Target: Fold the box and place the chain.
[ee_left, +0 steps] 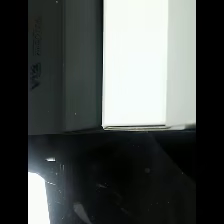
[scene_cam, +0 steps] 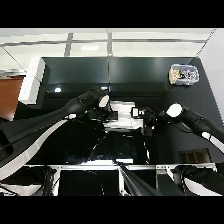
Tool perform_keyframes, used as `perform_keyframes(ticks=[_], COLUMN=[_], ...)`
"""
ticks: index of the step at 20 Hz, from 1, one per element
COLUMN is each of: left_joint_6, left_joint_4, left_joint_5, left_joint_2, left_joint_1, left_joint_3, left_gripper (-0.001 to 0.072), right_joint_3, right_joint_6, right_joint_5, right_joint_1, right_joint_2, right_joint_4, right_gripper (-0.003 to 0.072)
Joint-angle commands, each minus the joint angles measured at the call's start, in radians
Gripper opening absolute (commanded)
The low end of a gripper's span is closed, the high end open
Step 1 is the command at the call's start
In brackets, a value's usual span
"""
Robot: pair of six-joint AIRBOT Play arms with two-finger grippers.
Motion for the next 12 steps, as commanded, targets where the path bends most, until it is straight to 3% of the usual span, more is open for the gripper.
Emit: perform_keyframes(ticks=[1,2,5,8,10,12], left_joint_6=[0.002,0.002,0.001,0.002,0.001,0.001], left_joint_4=[-0.001,-0.001,-0.006,-0.021,-0.031,-0.031], left_joint_5=[-0.005,-0.005,-0.003,0.001,0.014,0.014], left_joint_2=[0.0,0.0,0.0,0.0,0.0,0.0], left_joint_1=[0.0,0.0,0.0,0.0,0.0,0.0], left_joint_3=[0.001,0.001,0.001,0.001,0.001,0.001], left_gripper=[0.0022,0.0022,0.0022,0.0023,0.0023,0.0023], right_joint_3=[0.001,0.001,0.001,0.001,0.0,0.0], right_joint_6=[0.022,0.021,0.021,0.021,0.021,0.021], right_joint_5=[-0.002,-0.003,0.003,0.019,0.018,0.009], right_joint_1=[0.0,0.0,0.001,0.003,0.01,0.027], right_joint_2=[0.01,0.01,0.01,0.01,0.003,-0.029], right_joint_4=[-0.024,-0.019,0.011,0.064,0.143,0.221], right_gripper=[0.0618,0.056,0.0211,0.0198,0.0119,0.012])
